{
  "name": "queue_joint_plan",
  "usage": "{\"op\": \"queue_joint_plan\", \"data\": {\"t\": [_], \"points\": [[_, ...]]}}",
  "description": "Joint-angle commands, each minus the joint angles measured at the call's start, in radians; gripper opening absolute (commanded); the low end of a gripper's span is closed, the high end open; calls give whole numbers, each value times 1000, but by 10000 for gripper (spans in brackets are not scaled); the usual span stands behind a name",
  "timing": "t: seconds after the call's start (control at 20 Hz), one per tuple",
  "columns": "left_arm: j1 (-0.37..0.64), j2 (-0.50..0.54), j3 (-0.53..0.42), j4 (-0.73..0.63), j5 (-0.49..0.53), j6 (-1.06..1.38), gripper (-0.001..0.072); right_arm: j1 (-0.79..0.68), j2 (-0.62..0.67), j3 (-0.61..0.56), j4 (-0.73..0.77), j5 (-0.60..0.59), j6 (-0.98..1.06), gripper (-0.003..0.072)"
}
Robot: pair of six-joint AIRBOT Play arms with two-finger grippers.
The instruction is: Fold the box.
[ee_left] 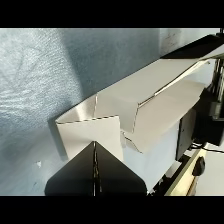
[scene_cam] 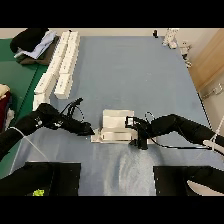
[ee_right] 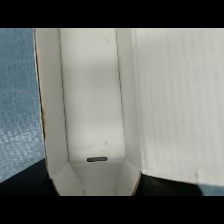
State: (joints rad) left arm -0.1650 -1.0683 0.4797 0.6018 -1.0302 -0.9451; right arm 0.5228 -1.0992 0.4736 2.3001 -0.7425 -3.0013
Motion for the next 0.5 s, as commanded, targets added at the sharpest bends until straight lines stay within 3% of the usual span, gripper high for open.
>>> {"op": "queue_joint_plan", "data": {"t": [0.0,0.2,0.45], "points": [[4,27,40,105,-26,-84,12,0,-1,1,0,0,0,521],[75,104,50,270,-45,-230,12,0,-1,1,0,0,0,521],[77,80,3,283,-29,-260,12,0,-1,1,0,0,0,521]]}}
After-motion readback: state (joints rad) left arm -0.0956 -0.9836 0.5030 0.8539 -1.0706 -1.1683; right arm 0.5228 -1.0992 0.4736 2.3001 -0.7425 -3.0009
